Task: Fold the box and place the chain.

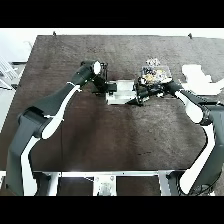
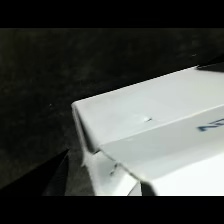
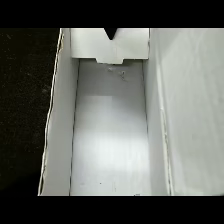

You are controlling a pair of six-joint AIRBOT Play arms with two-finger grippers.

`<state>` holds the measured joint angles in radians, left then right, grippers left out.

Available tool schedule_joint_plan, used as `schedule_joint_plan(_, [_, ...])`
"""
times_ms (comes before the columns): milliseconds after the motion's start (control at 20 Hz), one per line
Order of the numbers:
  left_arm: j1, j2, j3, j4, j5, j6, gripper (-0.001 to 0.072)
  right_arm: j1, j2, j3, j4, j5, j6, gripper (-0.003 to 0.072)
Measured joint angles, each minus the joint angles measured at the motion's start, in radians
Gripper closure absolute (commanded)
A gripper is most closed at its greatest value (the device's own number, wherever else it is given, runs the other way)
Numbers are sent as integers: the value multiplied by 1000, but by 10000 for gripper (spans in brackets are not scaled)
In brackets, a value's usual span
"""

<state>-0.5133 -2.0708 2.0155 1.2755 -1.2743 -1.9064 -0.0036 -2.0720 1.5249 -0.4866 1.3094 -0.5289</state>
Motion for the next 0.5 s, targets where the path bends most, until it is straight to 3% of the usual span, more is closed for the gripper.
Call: schedule_joint_plan(500, [-2,-19,16,27,-13,-12,226,0,0,0,0,0,0,110])
